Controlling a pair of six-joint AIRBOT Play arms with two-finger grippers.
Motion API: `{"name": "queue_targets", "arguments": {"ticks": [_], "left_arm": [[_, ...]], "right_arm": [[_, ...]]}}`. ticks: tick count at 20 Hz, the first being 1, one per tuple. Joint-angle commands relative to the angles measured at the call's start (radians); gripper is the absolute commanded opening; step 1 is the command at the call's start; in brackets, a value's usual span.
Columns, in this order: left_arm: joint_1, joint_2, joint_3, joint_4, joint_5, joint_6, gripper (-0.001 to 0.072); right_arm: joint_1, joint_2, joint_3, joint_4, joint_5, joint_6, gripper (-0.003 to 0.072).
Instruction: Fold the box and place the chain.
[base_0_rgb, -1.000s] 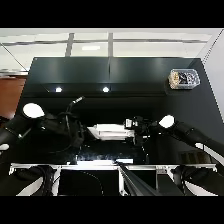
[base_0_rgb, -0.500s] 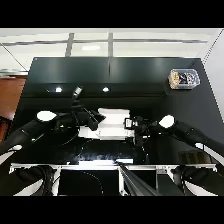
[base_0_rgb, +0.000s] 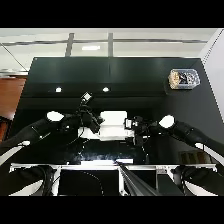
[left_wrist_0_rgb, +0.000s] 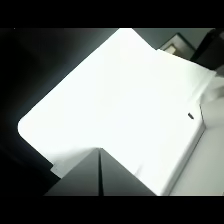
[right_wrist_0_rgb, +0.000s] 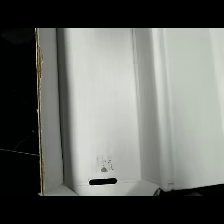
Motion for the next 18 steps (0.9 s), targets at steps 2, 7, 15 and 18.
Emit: {"name": "queue_targets", "arguments": {"ticks": [2, 7, 15, 18], "left_arm": [[0.116, 0.096, 0.035, 0.188, -0.056, -0.164, 0.003], [0.369, 0.272, 0.032, 0.427, -0.398, -0.229, 0.0124], [0.142, 0.16, 0.003, 0.616, -0.322, 0.312, 0.0698], [0.036, 0.087, 0.006, 0.601, -0.177, 0.293, 0.0691]], "right_arm": [[0.0, 0.0, -0.001, 0.001, -0.002, 0.001, 0.0539], [0.0, 0.0, -0.001, 0.001, -0.002, 0.001, 0.0539], [0.0, 0.0, -0.001, 0.001, -0.002, 0.001, 0.0539], [0.0, 0.0, -0.001, 0.001, -0.002, 0.001, 0.0539]]}}
